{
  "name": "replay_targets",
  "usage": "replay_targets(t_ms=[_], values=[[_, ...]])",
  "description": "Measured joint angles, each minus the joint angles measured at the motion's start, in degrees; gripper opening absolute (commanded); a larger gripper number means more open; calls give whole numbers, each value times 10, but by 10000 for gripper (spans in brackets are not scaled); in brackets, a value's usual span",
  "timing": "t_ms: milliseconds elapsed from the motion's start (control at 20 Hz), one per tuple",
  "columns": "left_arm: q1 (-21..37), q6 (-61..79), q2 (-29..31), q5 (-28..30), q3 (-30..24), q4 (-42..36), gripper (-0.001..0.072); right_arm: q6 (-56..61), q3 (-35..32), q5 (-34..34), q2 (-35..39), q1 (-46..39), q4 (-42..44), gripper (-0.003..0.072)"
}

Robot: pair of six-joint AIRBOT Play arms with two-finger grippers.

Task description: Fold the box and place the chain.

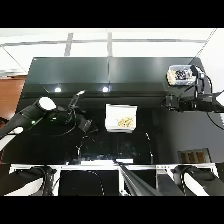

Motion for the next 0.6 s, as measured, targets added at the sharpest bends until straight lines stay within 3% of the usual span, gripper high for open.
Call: replay_targets(t_ms=[150,250,400,600], values=[[-26,260,-22,6,7,-52,720,0,0,-2,0,0,0,355],[-47,370,-28,39,15,-47,720,0,0,-3,0,0,0,355],[-64,454,-40,78,31,-10,717,0,0,-4,0,0,0,355],[-56,513,-73,89,59,-25,717,0,-2,-9,0,0,0,356]])
